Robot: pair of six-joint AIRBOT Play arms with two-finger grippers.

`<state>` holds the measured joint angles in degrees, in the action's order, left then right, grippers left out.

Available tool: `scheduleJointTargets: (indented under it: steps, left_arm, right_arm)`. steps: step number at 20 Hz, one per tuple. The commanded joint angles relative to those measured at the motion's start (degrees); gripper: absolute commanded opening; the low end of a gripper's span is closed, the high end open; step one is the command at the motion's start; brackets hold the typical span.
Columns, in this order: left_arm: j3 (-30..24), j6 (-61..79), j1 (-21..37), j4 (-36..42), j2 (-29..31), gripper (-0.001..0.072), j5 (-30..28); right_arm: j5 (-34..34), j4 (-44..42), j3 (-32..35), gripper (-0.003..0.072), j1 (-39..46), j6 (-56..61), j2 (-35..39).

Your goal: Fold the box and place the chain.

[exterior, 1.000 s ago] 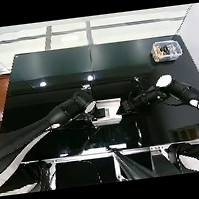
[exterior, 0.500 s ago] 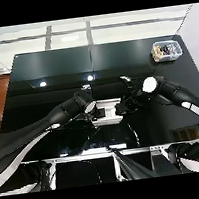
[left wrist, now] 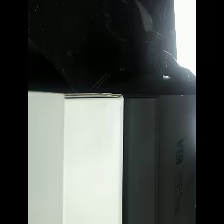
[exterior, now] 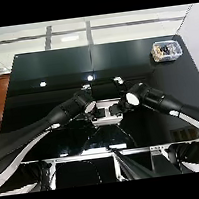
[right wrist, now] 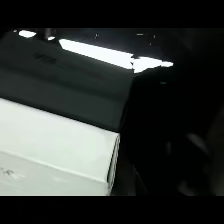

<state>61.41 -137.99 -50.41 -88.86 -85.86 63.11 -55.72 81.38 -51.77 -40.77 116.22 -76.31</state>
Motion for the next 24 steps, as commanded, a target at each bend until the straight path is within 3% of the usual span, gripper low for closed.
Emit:
scheduleJointTargets:
  steps: [1, 4, 6, 7, 8, 12, 14, 15, 17, 21, 22, 23, 24]
  left_arm:
    - [0.0, 0.0, 0.0, 0.0, 0.0, 0.0027, 0.0]
    - [0.0, 0.0, 0.0, 0.0, 0.0, 0.0027, 0.0]
    - [0.0, 0.0, 0.0, 0.0, 0.0, 0.0027, 0.1]
    - [0.0, 0.0, 0.0, 0.0, 0.0, 0.0027, 0.1]
    - [0.0, 0.0, 0.0, 0.0, 0.0, 0.0027, 0.1]
    - [0.0, 0.0, 0.0, 0.0, 0.0, 0.0027, 0.2]
    - [0.0, 0.0, 0.0, 0.0, 0.0, 0.0027, 0.2]
    - [0.0, 0.0, 0.0, 0.0, 0.0, 0.0027, 0.2]
    - [0.0, 0.0, 0.0, 0.0, 0.0, 0.0027, 0.2]
    - [0.0, 0.0, 0.0, 0.0, 0.0, 0.0027, 0.1]
    - [0.0, 0.0, 0.0, 0.0, 0.0, 0.0027, 0.1]
    - [0.0, 0.0, 0.0, 0.0, 0.0, 0.0027, 0.1]
    - [0.0, 0.0, 0.0, 0.0, 0.0, 0.0027, 0.1]
  right_arm:
    - [-3.2, 7.8, -1.9, 0.0348, -3.1, 10.8, -1.7]
    - [-3.2, 8.0, -1.9, 0.0332, -4.0, 13.2, -3.3]
    - [-3.5, 7.8, -1.9, 0.0202, -4.3, 13.2, -4.1]
    - [-3.6, 7.5, -1.9, 0.0047, -4.4, 13.2, -4.2]
    - [-3.5, 7.1, -1.9, 0.0014, -4.6, 13.2, -4.2]
    - [-3.6, 6.7, -1.9, 0.0017, -4.6, 13.2, -4.2]
    - [-3.1, 5.6, -1.9, 0.0221, -4.6, 13.2, -4.2]
    - [-2.9, 5.6, -1.9, 0.0219, -4.6, 13.2, -4.2]
    - [-3.0, 5.6, -1.9, 0.0015, -4.6, 13.2, -4.2]
    - [-3.2, 5.6, -1.9, 0.0018, -4.6, 13.2, -4.1]
    - [-3.8, 5.7, -2.3, 0.0122, -4.6, 13.2, -3.9]
    - [-5.2, 6.1, -3.1, 0.0317, -4.6, 12.8, -3.7]
    - [-6.6, 6.6, -4.2, 0.0331, -4.6, 11.5, -3.2]
